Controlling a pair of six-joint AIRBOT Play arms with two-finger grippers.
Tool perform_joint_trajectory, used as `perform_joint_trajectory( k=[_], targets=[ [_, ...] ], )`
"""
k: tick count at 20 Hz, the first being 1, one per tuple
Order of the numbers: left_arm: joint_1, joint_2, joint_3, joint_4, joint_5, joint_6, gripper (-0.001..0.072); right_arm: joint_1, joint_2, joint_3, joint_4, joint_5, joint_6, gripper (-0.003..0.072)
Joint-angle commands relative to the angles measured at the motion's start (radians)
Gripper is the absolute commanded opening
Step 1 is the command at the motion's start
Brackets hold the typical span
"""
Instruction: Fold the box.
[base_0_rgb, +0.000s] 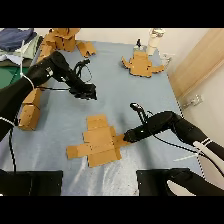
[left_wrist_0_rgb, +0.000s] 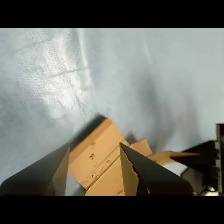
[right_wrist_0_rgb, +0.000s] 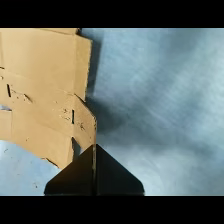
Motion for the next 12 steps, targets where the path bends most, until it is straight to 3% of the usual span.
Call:
perform_joint_trajectory(
  k=[1, 6, 12],
  targets=[
    [0.084, -0.001, 0.001, -0.088, -0.138, 0.071, 0.0487, 0.060, 0.000, 0.000, -0.023, 0.084, -0.066, 0.0003],
    [0.181, -0.001, -0.047, -0.129, -0.240, 0.124, 0.0486, 0.065, 0.009, -0.003, -0.029, 0.105, -0.106, 0.0003],
    [0.188, -0.001, -0.247, -0.190, -0.296, 0.200, 0.0486, 0.126, 0.117, -0.088, -0.011, 0.286, -0.031, 0.0002]
  ],
)
